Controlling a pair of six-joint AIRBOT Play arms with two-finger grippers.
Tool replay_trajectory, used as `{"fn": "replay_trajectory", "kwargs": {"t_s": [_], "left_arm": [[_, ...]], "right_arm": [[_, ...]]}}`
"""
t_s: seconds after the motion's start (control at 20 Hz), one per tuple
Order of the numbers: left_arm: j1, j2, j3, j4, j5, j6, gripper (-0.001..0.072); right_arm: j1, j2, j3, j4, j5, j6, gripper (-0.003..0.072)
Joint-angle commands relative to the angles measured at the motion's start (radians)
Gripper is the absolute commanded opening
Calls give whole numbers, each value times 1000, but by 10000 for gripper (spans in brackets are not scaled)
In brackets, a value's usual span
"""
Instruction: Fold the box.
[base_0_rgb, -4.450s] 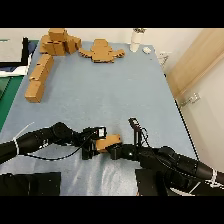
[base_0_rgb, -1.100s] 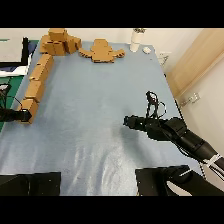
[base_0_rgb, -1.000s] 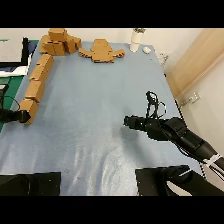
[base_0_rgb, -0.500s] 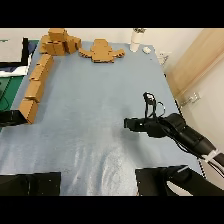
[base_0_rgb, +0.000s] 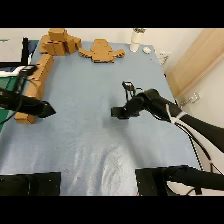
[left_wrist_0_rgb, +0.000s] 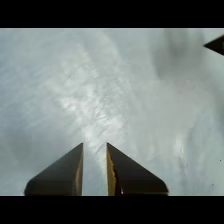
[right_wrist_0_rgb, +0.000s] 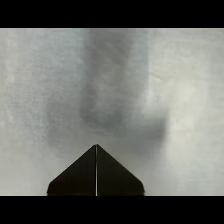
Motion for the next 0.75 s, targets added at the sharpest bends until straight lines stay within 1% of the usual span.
{"fn": "replay_trajectory", "kwargs": {"t_s": [0.0,0.15,0.3,0.4,0.7], "left_arm": [[-182,-63,4,-14,165,-31,17],[-270,-164,13,-25,245,-45,16],[-303,-233,21,-75,312,-48,17],[-302,-253,21,-82,338,-48,17],[-302,-256,21,-82,337,-48,17]], "right_arm": [[0,-103,91,43,-26,-25,4],[0,-103,91,68,-41,-24,3],[0,-103,91,66,-47,-25,3],[0,-103,91,65,-47,-25,4],[0,-103,91,65,-47,-25,3]]}}
